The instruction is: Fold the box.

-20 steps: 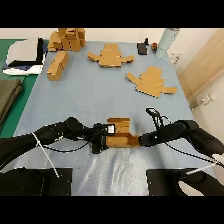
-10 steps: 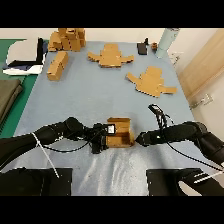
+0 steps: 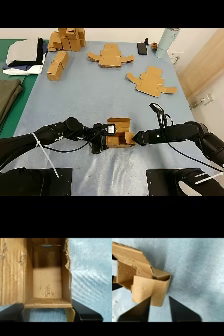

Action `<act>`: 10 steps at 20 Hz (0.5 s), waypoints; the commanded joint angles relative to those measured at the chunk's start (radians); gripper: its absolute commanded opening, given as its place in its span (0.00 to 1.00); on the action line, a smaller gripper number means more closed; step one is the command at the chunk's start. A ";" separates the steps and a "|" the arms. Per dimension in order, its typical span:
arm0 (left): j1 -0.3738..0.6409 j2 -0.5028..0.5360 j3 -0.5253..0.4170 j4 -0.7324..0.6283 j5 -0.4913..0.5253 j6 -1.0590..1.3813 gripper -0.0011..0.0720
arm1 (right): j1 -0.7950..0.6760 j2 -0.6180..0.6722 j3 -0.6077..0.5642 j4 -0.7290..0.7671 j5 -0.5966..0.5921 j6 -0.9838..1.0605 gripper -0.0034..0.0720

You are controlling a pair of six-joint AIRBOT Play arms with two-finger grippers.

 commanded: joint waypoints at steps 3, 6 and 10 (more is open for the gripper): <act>0.000 0.000 0.000 0.000 0.000 0.000 0.65 | 0.042 -0.072 0.015 0.022 0.050 0.009 0.75; 0.000 0.000 0.000 0.000 0.000 0.000 0.65 | 0.123 -0.127 0.064 -0.033 0.090 0.121 0.74; 0.000 0.000 0.000 0.000 0.000 0.000 0.65 | 0.292 -0.254 0.167 -0.340 0.064 0.497 0.73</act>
